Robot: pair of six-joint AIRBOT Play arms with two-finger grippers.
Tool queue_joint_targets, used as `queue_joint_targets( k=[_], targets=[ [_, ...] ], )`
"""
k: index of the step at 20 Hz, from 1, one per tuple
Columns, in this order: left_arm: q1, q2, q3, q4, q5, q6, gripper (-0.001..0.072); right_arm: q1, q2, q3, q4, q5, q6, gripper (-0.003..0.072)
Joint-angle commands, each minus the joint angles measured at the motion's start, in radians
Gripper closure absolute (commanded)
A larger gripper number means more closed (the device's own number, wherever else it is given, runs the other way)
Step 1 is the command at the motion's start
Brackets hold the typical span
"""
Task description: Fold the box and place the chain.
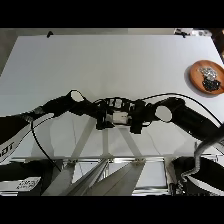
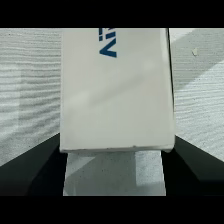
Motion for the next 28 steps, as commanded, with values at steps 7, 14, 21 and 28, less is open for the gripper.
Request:
queue_joint_targets(
  k=[7,14,21,28],
  targets=[
    [0.0,0.001,0.001,0.0,0.0,-0.001,0.0218,0.016,0.025,-0.004,0.008,0.047,0.016,0.0429],
    [0.0,0.001,0.001,0.0,0.0,-0.001,0.0218,0.043,0.017,-0.009,0.006,0.05,0.045,0.0468],
    [0.0,0.001,0.001,0.0,0.0,-0.001,0.0218,0.043,0.011,-0.024,0.008,0.042,0.059,0.0468],
    [0.0,0.001,0.001,0.0,0.0,-0.001,0.0218,0.043,0.111,-0.028,0.006,0.003,0.085,0.0468]
  ],
)
